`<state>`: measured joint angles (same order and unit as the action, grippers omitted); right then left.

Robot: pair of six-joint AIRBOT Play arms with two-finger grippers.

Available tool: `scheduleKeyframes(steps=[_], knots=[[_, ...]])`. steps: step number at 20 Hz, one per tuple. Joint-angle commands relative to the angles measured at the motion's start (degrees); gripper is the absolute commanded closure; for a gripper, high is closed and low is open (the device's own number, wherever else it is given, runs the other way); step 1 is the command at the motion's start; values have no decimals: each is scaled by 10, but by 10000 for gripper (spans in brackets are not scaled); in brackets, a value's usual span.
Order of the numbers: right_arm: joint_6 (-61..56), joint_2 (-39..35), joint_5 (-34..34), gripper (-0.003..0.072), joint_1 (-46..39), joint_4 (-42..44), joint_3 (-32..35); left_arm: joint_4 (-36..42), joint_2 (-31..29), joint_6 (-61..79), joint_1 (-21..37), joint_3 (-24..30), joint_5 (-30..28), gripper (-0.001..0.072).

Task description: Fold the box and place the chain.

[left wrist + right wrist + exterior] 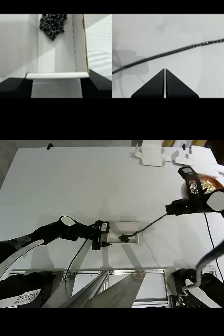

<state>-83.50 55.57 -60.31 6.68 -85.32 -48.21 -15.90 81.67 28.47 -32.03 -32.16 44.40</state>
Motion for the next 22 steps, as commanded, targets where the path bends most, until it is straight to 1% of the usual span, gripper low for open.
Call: scheduleKeyframes(steps=[1, 2, 3, 7, 10, 13, 14, 22], knots=[[-3, 54, 52, 594, -26, -7, 21, 0, 0, 0, 0, 0, 0, 455], [-3, 72, 60, 465, -26, -7, 21, 0, 0, 0, 0, 0, 0, 455], [-3, 91, 64, 366, -26, -8, 21, 0, 0, 0, 0, 0, 0, 455], [-4, 153, 77, 360, -26, -2, 21, 0, 0, 0, 0, 0, 0, 455], [-10, 181, 91, 361, -26, 3, 21, 0, 0, 0, 0, 0, 0, 455], [-21, 186, 114, 366, -26, 6, 21, 0, 0, 0, 0, 0, 0, 455], [-23, 186, 117, 385, -26, 5, 21, 0, 0, 0, 0, 0, 0, 455], [-53, 193, 122, 411, -26, -4, 21, 0, 0, 0, 0, 0, 0, 455]])
